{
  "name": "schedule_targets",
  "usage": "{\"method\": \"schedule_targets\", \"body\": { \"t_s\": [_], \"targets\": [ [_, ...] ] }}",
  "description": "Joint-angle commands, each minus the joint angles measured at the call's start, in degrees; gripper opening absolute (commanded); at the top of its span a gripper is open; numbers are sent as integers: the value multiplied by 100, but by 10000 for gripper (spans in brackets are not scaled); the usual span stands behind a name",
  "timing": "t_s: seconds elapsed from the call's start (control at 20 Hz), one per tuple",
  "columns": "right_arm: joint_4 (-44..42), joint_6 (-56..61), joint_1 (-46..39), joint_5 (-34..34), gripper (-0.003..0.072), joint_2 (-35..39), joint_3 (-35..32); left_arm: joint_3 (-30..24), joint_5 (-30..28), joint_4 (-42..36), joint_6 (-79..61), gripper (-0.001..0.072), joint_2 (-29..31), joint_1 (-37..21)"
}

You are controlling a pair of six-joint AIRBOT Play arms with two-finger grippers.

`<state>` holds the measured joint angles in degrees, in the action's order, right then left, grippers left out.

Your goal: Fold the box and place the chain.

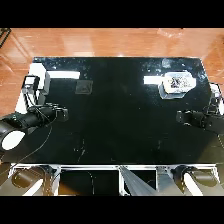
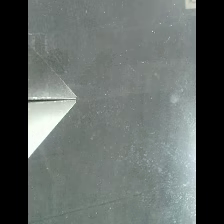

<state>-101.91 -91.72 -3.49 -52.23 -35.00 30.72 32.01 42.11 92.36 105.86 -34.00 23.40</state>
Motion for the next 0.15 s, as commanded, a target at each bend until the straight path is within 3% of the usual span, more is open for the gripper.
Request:
{"method": "schedule_targets", "body": {
  "t_s": [0.0,0.1],
  "targets": [
    [0,4,2,0,27,2,-2,-4,-11,15,0,22,-4,4],
    [0,4,2,0,27,2,-2,-4,-11,15,2,22,-7,4]
  ]
}}
